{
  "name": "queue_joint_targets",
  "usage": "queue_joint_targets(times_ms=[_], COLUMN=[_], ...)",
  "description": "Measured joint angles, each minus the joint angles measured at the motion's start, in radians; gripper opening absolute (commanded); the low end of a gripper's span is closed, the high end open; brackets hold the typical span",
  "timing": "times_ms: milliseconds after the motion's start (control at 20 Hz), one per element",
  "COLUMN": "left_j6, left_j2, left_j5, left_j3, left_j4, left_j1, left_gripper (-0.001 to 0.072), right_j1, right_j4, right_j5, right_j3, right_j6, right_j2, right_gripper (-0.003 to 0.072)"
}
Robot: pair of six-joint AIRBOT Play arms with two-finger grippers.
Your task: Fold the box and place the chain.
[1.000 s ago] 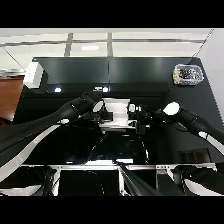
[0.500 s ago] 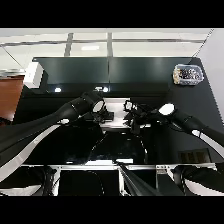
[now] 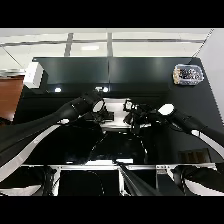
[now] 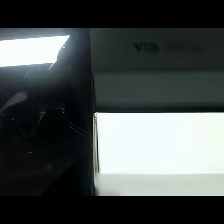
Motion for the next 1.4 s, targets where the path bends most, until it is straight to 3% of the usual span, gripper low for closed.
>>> queue_joint_targets(times_ms=[150, 350, 500, 650, 750, 950, 1100, 1250, 1350, 1400], left_j6=[0.000, 0.000, 0.000, 0.000, 0.000, 0.000, 0.000, 0.000, -0.001, -0.001], left_j2=[0.000, 0.000, 0.000, 0.000, 0.000, 0.000, 0.000, 0.000, 0.000, 0.000], left_j5=[-0.001, -0.008, -0.008, -0.005, 0.005, 0.008, 0.009, 0.010, 0.010, 0.011], left_j3=[0.000, 0.000, 0.000, 0.000, 0.000, 0.000, 0.000, 0.000, 0.000, 0.000], left_j4=[0.000, 0.001, 0.002, 0.004, 0.004, 0.004, 0.004, 0.004, 0.004, 0.004], left_j1=[0.000, 0.000, 0.000, 0.000, 0.000, 0.000, 0.000, 0.000, 0.000, 0.000], left_gripper=[0.0026, 0.0026, 0.0026, 0.0026, 0.0026, 0.0026, 0.0026, 0.0026, 0.0026, 0.0026], right_j1=[-0.005, -0.096, -0.264, -0.471, -0.563, -0.599, -0.546, -0.477, -0.445, -0.436], right_j4=[-0.051, -0.220, -0.388, -0.492, -0.484, -0.300, -0.113, -0.023, -0.002, -0.001], right_j5=[0.005, 0.096, 0.197, 0.162, 0.170, 0.280, 0.357, 0.399, 0.434, 0.456], right_j3=[0.000, 0.029, 0.043, -0.016, -0.047, -0.072, -0.074, -0.044, -0.005, 0.019], right_j6=[0.085, 0.507, 0.906, 1.302, 1.434, 1.346, 1.198, 1.119, 1.094, 1.086], right_j2=[0.027, 0.154, 0.249, 0.261, 0.224, 0.084, -0.015, -0.066, -0.080, -0.085], right_gripper=[0.0015, 0.0015, 0.0015, 0.0015, 0.0014, 0.0015, 0.0016, 0.0029, 0.0551, 0.0590])
